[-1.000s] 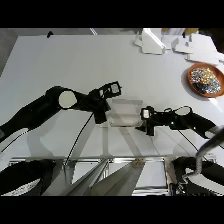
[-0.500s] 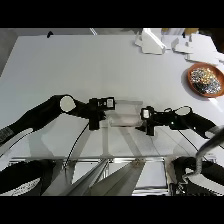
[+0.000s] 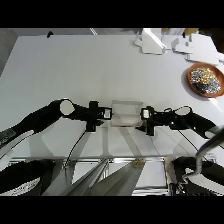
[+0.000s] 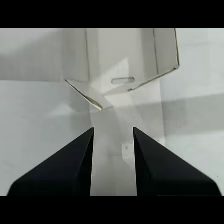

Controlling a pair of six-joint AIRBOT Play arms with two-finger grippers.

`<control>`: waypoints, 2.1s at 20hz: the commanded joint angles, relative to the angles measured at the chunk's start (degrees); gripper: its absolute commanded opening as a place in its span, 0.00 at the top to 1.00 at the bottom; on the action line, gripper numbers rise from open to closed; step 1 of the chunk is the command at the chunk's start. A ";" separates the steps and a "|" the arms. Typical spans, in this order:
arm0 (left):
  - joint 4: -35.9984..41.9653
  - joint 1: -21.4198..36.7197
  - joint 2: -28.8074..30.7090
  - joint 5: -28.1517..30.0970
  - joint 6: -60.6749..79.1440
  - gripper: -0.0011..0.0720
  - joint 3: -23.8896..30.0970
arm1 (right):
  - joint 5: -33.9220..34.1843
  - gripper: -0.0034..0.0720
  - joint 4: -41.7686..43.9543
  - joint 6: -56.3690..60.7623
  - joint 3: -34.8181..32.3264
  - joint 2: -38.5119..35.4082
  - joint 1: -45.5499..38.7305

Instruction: Fold the box and place the chain.

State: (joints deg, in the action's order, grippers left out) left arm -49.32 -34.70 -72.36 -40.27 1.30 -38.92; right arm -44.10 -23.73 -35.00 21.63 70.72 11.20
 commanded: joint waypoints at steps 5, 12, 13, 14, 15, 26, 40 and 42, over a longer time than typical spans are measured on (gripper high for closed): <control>4.94 -2.73 -1.81 2.34 5.18 0.60 0.31 | -0.02 0.61 0.02 0.00 0.04 0.00 -0.02; 11.08 -5.46 -3.32 8.59 5.16 0.61 0.31 | -0.02 0.61 0.00 0.00 0.04 0.00 -0.02; 11.34 -5.70 -3.32 8.83 5.16 0.61 0.31 | -0.02 0.61 0.00 0.00 0.04 0.00 -0.02; 11.34 -5.75 -3.39 8.81 5.16 0.62 0.31 | -0.02 0.61 0.00 0.00 0.04 0.00 -0.02; 11.39 -5.77 -3.58 8.83 5.16 0.62 0.31 | -0.02 0.61 0.00 0.00 0.04 0.00 -0.02; 14.19 -7.56 -5.01 11.34 5.14 0.57 0.31 | -0.02 0.61 0.02 0.00 0.04 0.00 -0.02; -8.92 -2.45 10.78 -0.85 -46.51 0.98 0.31 | -0.02 0.61 0.00 0.00 0.04 0.00 -0.02; -16.68 -0.26 16.22 -3.21 -65.46 0.98 0.31 | -0.02 0.61 0.00 0.00 0.04 0.00 -0.02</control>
State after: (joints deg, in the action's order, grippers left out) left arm -53.49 -37.54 -62.96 -38.68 -36.42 -38.61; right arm -44.10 -23.75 -35.11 21.63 70.72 11.18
